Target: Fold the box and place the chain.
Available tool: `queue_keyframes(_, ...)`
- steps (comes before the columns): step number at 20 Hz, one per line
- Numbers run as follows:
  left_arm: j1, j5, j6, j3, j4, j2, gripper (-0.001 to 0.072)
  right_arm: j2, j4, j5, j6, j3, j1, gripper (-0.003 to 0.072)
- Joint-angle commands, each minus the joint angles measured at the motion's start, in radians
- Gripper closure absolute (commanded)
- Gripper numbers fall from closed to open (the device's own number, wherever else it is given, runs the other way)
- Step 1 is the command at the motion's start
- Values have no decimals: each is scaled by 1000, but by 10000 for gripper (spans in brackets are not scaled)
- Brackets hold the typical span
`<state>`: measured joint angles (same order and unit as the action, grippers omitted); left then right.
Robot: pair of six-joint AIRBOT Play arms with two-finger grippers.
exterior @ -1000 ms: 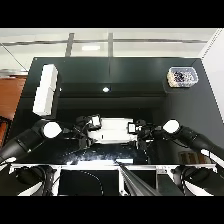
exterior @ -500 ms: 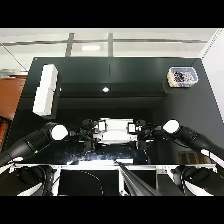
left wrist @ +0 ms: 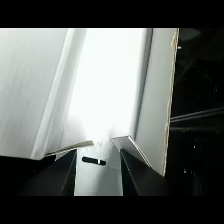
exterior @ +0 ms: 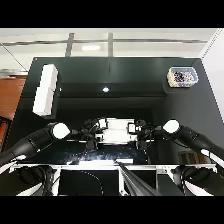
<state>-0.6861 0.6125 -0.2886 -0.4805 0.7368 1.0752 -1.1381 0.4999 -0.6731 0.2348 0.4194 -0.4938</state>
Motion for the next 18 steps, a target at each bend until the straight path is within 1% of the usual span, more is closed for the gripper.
queue_keyframes(1, -1, -4, 62, 0, -97, 16, 378, -1, -2, 1, -1, 0, -1, 213)
queue_keyframes(8, -8, -7, 62, 1, -82, 25, 376, -1, -1, 1, -1, 0, -1, 213)
queue_keyframes(9, -8, -12, 62, 1, -83, 25, 343, -1, -1, 1, -1, 0, -1, 213)
queue_keyframes(11, -8, -15, 62, 1, -83, 25, 201, -1, -1, 1, -1, 0, -1, 213)
queue_keyframes(12, -8, -15, 62, 1, -82, 25, 191, -1, -1, 1, -1, 0, -1, 213)
queue_keyframes(13, -8, -15, 61, 1, -82, 25, 220, -1, -1, 1, -1, 0, -1, 212)
queue_keyframes(14, -8, -13, 60, 0, -82, 25, 378, -1, -1, 1, -1, 0, -1, 213)
queue_keyframes(15, -8, -11, 60, 0, -83, 25, 444, -1, -2, 1, -1, 0, -1, 213)
queue_keyframes(16, -8, -10, 60, 0, -83, 24, 394, -1, -1, 1, -1, 0, -1, 213)
queue_keyframes(17, -8, -5, 60, 0, -82, 24, 396, -1, -2, 1, -1, 0, -1, 213)
queue_keyframes(18, -7, -2, 60, 0, -77, 23, 449, -1, -2, 1, -1, 0, -1, 213)
